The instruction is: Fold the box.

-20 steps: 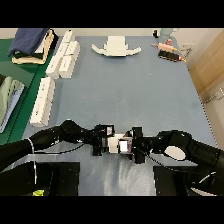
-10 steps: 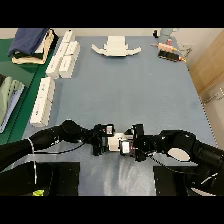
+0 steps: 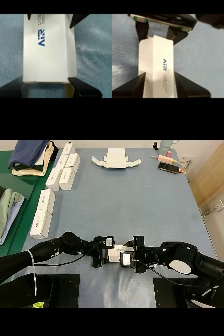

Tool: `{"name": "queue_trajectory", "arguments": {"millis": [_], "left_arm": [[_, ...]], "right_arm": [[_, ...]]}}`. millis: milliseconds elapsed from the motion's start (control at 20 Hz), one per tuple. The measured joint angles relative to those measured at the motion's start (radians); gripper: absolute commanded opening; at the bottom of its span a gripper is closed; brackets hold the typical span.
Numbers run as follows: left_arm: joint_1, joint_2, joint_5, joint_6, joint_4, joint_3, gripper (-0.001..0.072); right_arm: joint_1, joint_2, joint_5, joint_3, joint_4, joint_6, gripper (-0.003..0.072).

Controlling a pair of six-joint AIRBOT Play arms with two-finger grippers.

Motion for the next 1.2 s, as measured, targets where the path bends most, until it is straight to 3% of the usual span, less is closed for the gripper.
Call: {"name": "queue_trajectory", "arguments": {"millis": [800, 850, 900, 1050, 1100, 1200], "left_arm": [[0.0, 0.0, 0.0, -0.001, 0.0, 0.0, 0.0409], [0.0, 0.0, 0.0, -0.001, 0.0, 0.0, 0.0409], [0.0, 0.0, 0.0, -0.001, 0.0, 0.0, 0.0409], [0.0, 0.0, 0.0, -0.002, -0.001, 0.0, 0.0409], [0.0, 0.0, 0.002, -0.002, -0.001, 0.0, 0.0409], [0.0, 0.0, 0.003, -0.002, -0.001, 0.0, 0.0409]], "right_arm": [[-0.001, 0.029, -0.023, 0.028, -0.064, 0.0, 0.0499], [-0.001, 0.028, -0.027, 0.028, -0.067, 0.0, 0.0482], [-0.001, 0.027, -0.03, 0.029, -0.07, 0.0, 0.0394], [0.0, 0.01, -0.031, 0.029, -0.071, 0.005, 0.0387], [0.0, -0.001, -0.03, 0.029, -0.071, 0.008, 0.0341], [0.0, -0.016, -0.024, 0.029, -0.057, 0.009, 0.0321]]}}
